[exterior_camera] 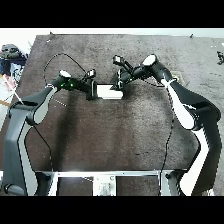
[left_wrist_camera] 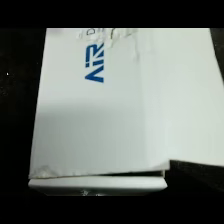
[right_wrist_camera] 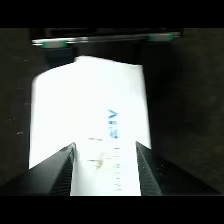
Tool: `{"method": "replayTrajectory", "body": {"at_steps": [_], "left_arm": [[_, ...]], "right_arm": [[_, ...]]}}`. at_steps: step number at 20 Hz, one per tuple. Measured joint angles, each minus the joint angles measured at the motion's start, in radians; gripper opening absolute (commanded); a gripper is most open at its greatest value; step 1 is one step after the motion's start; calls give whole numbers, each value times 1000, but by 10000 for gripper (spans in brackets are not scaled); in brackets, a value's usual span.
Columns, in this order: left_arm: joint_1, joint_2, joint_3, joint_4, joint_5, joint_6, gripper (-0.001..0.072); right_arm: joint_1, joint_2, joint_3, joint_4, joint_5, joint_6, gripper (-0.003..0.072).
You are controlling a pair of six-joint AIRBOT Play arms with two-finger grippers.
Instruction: Fold the box and place the chain.
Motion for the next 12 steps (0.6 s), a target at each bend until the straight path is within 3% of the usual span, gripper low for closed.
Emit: {"method": "replayTrajectory", "body": {"at_steps": [12], "left_arm": [[0,0,0,0,0,0,447]], "right_arm": [[-31,75,-19,3,41,96,423]]}}
